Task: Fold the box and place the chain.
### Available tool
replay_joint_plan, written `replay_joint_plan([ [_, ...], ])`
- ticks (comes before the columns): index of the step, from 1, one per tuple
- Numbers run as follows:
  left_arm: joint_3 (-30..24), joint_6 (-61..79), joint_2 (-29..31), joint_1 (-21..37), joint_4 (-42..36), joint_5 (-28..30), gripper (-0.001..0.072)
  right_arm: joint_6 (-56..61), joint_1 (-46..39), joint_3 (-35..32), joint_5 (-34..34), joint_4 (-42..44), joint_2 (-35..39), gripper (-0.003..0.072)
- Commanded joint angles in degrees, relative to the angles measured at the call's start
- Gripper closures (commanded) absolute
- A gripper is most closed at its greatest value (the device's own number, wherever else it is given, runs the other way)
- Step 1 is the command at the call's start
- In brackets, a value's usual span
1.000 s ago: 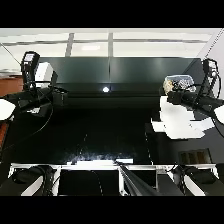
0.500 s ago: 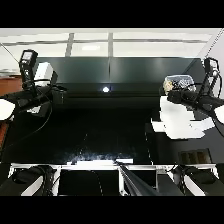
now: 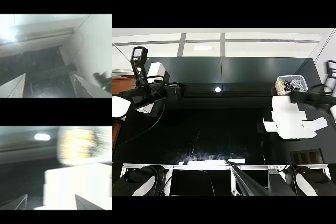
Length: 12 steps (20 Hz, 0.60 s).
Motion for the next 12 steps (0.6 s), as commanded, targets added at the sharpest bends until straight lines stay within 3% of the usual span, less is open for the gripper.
replay_joint_plan([
  [1, -0.02, -0.20, -0.83, 0.02, -0.20, -2.27, 0.0007, 8.87, -19.26, 3.34, 6.34, -13.68, -3.28, -0.0019],
  [3, -0.02, -0.20, -1.20, 0.04, -0.20, -2.75, 0.0007, -0.46, -34.10, 6.05, 9.11, -6.58, -7.85, -0.0019],
  [5, -0.02, -0.20, -1.84, 0.00, -0.26, -2.82, 0.0007, -19.82, -45.79, 8.20, 17.59, 11.30, -13.66, -0.0019],
  [7, -0.02, -0.17, -2.71, -0.04, -1.68, -2.97, 0.0007, -35.95, -52.54, 8.98, 26.80, 23.61, -19.39, -0.0019],
  [12, -0.02, -0.17, -3.98, -0.33, -3.06, -3.37, 0.0007, -44.46, -52.74, 13.86, 36.39, 22.88, -35.47, -0.0018],
])
